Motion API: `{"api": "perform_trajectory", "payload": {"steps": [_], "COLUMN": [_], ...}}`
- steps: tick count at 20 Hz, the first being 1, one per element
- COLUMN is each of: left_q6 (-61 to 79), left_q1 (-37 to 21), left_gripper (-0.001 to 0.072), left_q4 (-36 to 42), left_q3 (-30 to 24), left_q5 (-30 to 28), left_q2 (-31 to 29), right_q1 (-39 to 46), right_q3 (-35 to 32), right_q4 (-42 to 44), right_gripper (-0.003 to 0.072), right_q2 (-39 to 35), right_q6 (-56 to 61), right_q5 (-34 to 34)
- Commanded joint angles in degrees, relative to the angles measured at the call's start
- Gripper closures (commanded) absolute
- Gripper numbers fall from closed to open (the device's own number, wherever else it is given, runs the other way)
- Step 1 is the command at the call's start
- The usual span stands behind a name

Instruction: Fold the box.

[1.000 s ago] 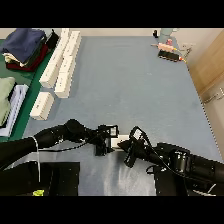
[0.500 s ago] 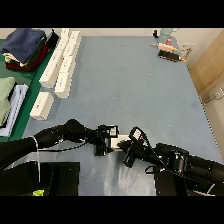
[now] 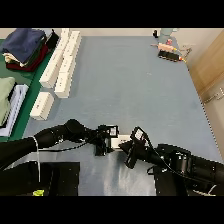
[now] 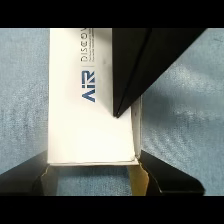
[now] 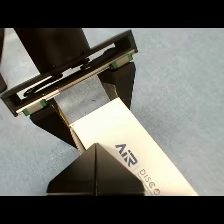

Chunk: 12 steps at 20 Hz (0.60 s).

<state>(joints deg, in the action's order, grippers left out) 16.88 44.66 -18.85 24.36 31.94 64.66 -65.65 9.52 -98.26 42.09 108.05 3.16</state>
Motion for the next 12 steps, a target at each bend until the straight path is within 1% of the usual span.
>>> {"api": "perform_trajectory", "payload": {"steps": [1, 5, 7, 12], "left_q6": [0.0, 0.0, 0.0, 0.0], "left_q1": [0.0, 0.0, 0.0, 0.0], "left_gripper": [0.0190, 0.0190, 0.0190, 0.0190], "left_q4": [0.0, 0.0, 0.0, 0.0], "left_q3": [0.0, 0.0, 0.0, 0.0], "left_q5": [0.0, 0.0, 0.0, 0.0], "left_q2": [0.0, 0.0, 0.0, 0.0], "right_q1": [0.9, 2.2, 2.2, 2.2], "right_q3": [0.2, 0.2, 0.2, 0.2], "right_q4": [-1.0, -3.5, -3.5, -3.5], "right_gripper": [0.0684, 0.0684, 0.0684, 0.0684], "right_q2": [-3.4, -5.4, -5.7, -5.7], "right_q6": [-0.1, -0.1, -0.1, -0.1], "right_q5": [-1.2, 2.5, 4.8, 7.5]}}
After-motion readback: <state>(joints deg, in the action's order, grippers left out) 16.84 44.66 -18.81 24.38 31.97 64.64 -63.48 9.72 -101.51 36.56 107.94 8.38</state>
